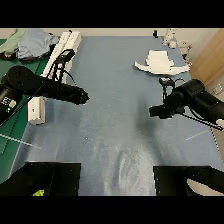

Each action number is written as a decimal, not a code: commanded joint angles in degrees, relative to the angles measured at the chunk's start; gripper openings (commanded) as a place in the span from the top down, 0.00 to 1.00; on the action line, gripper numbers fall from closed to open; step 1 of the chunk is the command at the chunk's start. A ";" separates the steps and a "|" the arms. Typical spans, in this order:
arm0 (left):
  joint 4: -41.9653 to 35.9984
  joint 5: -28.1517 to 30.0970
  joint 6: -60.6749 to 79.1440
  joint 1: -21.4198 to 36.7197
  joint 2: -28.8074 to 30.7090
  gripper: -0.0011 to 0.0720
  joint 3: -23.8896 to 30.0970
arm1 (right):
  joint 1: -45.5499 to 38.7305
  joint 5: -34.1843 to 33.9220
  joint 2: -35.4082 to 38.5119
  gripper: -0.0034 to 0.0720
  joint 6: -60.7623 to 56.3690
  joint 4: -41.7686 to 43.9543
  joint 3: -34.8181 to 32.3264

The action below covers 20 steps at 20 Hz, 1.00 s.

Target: Fold the box.

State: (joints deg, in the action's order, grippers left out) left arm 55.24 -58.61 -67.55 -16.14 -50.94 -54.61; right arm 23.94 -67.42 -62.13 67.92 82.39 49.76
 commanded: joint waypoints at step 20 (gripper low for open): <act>0.00 0.02 0.02 -0.04 0.00 0.97 0.02 | -45.35 10.88 -47.47 0.26 10.36 42.53 53.59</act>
